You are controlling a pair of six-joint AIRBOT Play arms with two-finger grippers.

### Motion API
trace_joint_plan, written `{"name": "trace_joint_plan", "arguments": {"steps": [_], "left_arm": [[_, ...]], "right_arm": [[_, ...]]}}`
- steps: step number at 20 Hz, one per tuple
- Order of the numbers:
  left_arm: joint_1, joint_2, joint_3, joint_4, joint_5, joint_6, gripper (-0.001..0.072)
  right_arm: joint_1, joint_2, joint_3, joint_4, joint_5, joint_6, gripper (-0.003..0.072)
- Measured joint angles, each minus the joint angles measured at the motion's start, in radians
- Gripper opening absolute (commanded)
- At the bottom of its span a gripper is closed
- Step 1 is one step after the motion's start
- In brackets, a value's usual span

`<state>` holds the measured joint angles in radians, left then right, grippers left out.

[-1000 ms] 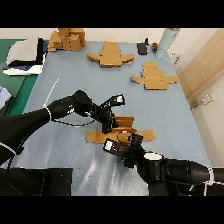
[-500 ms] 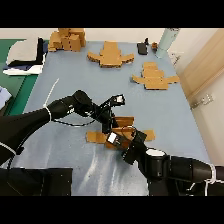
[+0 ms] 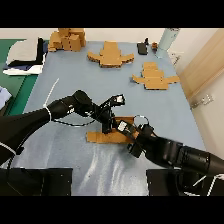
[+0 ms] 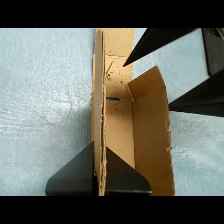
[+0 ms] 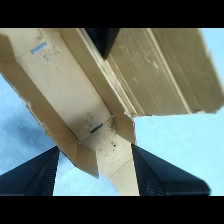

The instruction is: Fold the box.

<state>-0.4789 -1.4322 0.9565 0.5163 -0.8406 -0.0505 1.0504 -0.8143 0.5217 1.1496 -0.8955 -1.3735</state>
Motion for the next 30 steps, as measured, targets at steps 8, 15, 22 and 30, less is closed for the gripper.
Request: {"name": "trace_joint_plan", "arguments": {"steps": [8,15,22,30], "left_arm": [[0.0,0.0,0.0,0.0,0.0,0.0,0.0015],[0.0,0.0,0.0,0.0,0.0,0.0,0.0014],[0.0,0.0,0.0,0.0,0.0,0.0,0.0014],[0.0,0.0,0.0,0.0,0.0,0.0,0.0015]], "right_arm": [[-0.28,0.01,0.005,0.367,0.074,-0.545,0.072],[-0.469,-0.014,0.019,0.628,0.083,-0.922,0.072],[-0.612,-0.138,0.042,0.864,0.032,-1.247,0.072],[-0.704,-0.233,0.099,0.957,-0.037,-1.374,0.072]]}}
